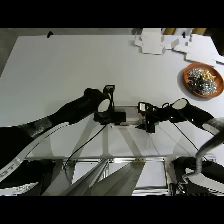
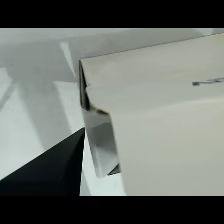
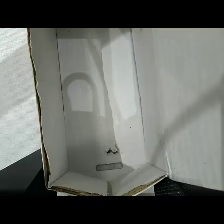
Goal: Fold the box and place the chain.
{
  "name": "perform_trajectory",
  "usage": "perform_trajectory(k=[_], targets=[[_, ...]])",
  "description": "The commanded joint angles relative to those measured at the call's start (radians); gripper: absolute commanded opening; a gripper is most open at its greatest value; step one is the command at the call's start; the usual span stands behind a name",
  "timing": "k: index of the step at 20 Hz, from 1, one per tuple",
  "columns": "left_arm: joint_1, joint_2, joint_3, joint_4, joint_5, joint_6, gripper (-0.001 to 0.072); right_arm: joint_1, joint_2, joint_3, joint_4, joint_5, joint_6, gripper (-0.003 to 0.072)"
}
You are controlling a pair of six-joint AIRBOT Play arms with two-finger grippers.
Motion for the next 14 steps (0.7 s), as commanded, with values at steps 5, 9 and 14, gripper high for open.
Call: perform_trajectory(k=[5,9,14], targets=[[-0.026,-0.094,0.121,0.072,-0.110,-0.113,0.0305,0.000,0.000,0.000,0.000,0.000,0.000,0.0318],[-0.026,-0.127,0.121,0.073,-0.097,-0.129,0.0273,0.000,0.000,0.000,0.000,0.000,0.000,0.0318],[-0.026,-0.163,0.121,0.080,-0.070,-0.196,0.0273,0.000,0.000,0.000,0.000,0.000,0.000,0.0318]])
